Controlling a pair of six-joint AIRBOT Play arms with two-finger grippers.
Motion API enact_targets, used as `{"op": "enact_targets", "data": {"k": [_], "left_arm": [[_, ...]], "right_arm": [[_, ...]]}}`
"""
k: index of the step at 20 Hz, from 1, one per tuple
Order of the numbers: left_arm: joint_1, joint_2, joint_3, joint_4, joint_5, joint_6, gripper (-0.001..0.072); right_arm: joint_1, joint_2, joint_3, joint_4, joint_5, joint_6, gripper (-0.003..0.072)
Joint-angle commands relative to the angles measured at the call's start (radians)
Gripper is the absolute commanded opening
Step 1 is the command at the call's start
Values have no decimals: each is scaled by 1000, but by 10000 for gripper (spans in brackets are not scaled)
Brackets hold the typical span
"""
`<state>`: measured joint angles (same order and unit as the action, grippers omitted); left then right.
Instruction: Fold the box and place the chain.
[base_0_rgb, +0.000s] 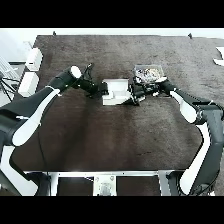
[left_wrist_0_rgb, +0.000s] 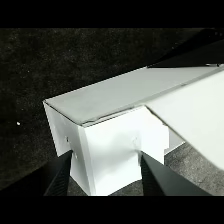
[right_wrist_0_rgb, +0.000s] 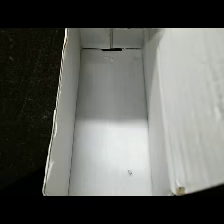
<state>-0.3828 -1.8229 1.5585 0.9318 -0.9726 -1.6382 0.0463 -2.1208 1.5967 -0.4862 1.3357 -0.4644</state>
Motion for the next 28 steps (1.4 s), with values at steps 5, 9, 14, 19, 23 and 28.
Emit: {"op": "enact_targets", "data": {"k": [5,9,14,19,23,28], "left_arm": [[-24,-3,52,151,-53,-138,485],[-46,-3,55,173,-38,-169,485],[-63,-4,56,181,-31,-189,485],[-78,-36,106,226,-76,-232,486],[-84,-75,175,272,-146,-275,485],[-92,-120,224,330,-200,-325,485]], "right_arm": [[0,-1,0,0,0,0,585],[0,-1,0,0,0,0,585],[0,-1,0,0,0,0,585],[0,-1,0,0,0,0,585],[0,-1,0,0,0,0,585],[0,-1,0,0,0,0,585]]}}
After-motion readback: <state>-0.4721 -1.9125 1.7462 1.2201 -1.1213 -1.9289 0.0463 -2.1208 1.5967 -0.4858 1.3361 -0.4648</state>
